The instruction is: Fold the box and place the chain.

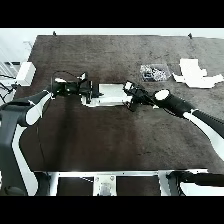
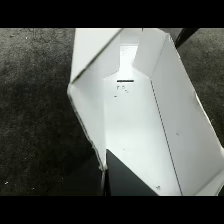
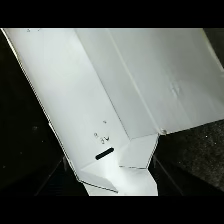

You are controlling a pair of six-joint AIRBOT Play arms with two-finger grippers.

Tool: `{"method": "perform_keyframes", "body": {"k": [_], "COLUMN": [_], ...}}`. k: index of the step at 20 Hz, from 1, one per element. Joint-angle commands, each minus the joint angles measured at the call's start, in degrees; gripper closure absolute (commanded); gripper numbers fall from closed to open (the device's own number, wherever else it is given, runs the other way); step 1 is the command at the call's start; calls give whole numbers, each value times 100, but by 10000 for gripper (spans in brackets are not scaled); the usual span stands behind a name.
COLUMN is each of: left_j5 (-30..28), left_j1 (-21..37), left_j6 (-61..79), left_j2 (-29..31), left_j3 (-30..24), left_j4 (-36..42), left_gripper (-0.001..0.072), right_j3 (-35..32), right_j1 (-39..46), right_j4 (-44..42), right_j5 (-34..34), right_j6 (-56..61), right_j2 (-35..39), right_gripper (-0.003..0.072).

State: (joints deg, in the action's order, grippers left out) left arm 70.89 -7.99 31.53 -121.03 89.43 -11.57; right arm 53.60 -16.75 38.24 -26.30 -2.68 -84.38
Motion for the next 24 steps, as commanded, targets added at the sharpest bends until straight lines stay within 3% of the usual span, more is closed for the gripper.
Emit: {"method": "perform_keyframes", "body": {"k": [1,4,11,24], "left_j5": [0,0,0,-4], "left_j1": [0,-2,0,0], "left_j6": [0,0,-2,-2], "left_j2": [-4,-4,-4,-4], "left_j3": [-2,-4,-4,-4], "left_j4": [0,0,0,0], "left_gripper": [690,690,690,690], "right_j3": [118,216,979,2186], "right_j1": [39,105,564,804], "right_j4": [-28,-26,-28,-223], "right_j5": [-26,-72,-1670,-3056], "right_j6": [-83,-330,-533,-664], "right_j2": [-133,-133,-625,-1711], "right_gripper": [40,39,39,39]}}
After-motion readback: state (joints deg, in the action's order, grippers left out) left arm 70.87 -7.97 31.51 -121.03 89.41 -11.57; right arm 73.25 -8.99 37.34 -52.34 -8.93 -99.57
